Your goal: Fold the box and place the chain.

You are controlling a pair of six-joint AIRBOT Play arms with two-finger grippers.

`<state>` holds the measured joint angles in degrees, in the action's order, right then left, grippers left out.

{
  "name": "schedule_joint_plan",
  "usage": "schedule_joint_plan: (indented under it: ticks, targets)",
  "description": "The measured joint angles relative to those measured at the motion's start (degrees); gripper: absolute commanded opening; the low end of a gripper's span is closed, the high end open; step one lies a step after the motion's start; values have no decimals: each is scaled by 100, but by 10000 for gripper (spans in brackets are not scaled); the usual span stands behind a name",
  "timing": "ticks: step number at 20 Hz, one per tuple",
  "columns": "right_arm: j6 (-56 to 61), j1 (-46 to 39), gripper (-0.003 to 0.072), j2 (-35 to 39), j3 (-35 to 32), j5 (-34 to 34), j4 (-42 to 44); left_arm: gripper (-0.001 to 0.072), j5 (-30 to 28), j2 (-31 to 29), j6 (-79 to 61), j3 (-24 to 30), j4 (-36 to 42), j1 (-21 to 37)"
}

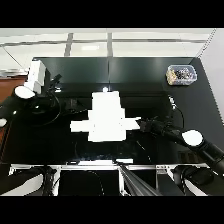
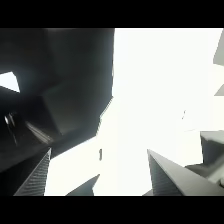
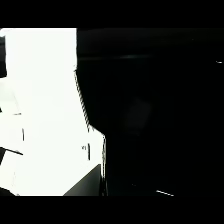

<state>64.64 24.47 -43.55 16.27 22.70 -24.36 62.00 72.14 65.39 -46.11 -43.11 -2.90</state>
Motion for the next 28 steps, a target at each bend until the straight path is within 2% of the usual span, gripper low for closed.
schedule_joint_plan:
  ticks: [3, 7, 16, 20, 21, 22, 23, 24, 26, 27, 28]
  targets:
    - [4, 24, 15, 0, -15, -52, 4, 692, 514, 743, -190, -494, 378, 0]
    - [7, 37, 15, -2, -20, -79, 13, 693, 935, 1443, -297, -1021, 682, 0]
    - [7, 37, 15, -2, -20, -85, 17, 693, 1338, 2107, -428, -1327, 802, -26]
    - [7, 37, 15, -2, -17, -90, 17, 680, 1613, 2446, -1040, -1488, 1207, -249]
    - [4, 37, 15, -2, -20, -90, 17, 649, 1687, 2542, -1182, -1578, 1274, -343]
    - [4, 37, 15, 0, -20, -94, 17, 566, 1727, 2647, -1318, -1694, 1318, -448]
    - [4, 37, 15, -2, -17, -92, 17, 525, 1860, 2752, -1462, -1816, 1335, -540]
    - [2, 37, 15, 0, -20, -92, 17, 447, 2002, 2861, -1611, -1963, 1342, -634]
    - [2, 37, 15, -2, -20, -92, 17, 228, 2376, 3088, -1856, -2267, 1204, -776]
    - [0, 37, 15, -2, -17, -90, 17, 167, 2531, 3185, -1934, -2409, 1034, -824]
    - [0, 37, 15, -2, -20, -87, 15, 161, 2719, 3270, -2017, -2549, 881, -863]
